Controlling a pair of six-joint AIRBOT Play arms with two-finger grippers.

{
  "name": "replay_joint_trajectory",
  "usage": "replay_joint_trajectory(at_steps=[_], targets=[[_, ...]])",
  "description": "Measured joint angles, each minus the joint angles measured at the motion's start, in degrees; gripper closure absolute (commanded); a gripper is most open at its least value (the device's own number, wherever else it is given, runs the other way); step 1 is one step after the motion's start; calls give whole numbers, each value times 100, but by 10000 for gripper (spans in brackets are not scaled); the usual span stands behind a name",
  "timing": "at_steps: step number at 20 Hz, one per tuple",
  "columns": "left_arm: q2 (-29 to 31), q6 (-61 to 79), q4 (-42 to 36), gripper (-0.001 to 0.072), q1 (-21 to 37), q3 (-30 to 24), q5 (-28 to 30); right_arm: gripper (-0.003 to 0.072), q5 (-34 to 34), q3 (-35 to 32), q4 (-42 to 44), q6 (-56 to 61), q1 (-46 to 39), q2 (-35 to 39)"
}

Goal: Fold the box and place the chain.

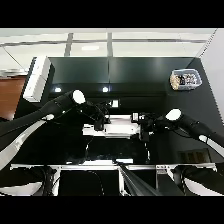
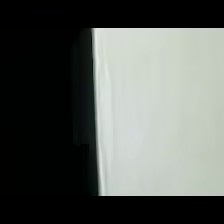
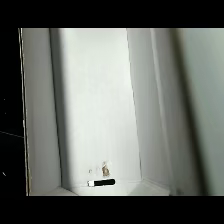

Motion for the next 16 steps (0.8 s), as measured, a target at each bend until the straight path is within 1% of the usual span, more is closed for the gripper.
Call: replay_joint_trajectory(at_steps=[1,10,11,12,16], targets=[[0,2,2,686,0,0,-4,136,-4,0,-33,33,33,-7],[0,-17,4,686,2,0,-7,134,-103,4,-214,181,116,-17],[2,-17,4,686,2,0,-7,67,-105,4,-223,186,116,-17],[0,-17,4,686,2,0,-7,56,-107,4,-232,186,116,-17],[2,-20,4,686,2,0,-9,56,-114,4,-251,192,116,-17]])
